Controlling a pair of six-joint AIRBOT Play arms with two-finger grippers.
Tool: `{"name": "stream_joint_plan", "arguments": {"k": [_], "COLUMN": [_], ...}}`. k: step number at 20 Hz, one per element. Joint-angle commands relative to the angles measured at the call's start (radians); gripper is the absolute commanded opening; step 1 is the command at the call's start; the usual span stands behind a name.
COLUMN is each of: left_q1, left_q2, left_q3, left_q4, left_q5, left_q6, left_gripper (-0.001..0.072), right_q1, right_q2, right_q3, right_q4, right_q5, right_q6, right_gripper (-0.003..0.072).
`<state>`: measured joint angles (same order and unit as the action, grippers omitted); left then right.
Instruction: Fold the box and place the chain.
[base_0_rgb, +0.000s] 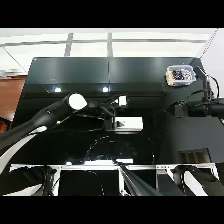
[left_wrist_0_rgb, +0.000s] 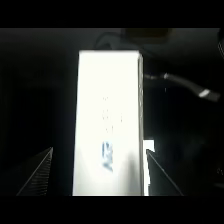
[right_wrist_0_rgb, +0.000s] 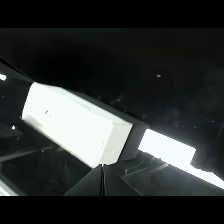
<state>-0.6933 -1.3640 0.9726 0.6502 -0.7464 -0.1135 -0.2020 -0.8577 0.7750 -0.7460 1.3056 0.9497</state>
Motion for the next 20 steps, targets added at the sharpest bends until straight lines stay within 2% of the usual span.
{"name": "stream_joint_plan", "arguments": {"k": [1,3,6,8,12,20], "left_q1": [-0.046,-0.048,-0.048,-0.050,-0.049,-0.068], "left_q2": [-0.130,-0.190,-0.226,-0.229,-0.230,-0.230], "left_q3": [0.121,0.163,0.177,0.177,0.177,0.179], "left_q4": [-0.038,-0.033,-0.028,-0.019,0.096,0.134], "left_q5": [0.003,-0.003,-0.052,-0.097,-0.103,-0.145], "left_q6": [-0.014,-0.070,-0.078,-0.100,-0.210,-0.261], "left_gripper": [0.0714,0.0714,0.0713,0.0713,0.0713,0.0712], "right_q1": [-0.009,-0.009,-0.009,-0.009,-0.009,-0.009], "right_q2": [0.003,0.003,0.003,0.003,0.003,0.003], "right_q3": [0.001,0.001,0.001,0.001,0.001,0.001], "right_q4": [0.000,-0.001,-0.025,-0.026,-0.026,-0.026], "right_q5": [-0.024,-0.023,-0.028,-0.032,-0.035,-0.035], "right_q6": [-0.004,-0.004,-0.004,-0.004,-0.004,-0.004], "right_gripper": [0.0018,0.0018,0.0018,0.0018,0.0018,0.0018]}}
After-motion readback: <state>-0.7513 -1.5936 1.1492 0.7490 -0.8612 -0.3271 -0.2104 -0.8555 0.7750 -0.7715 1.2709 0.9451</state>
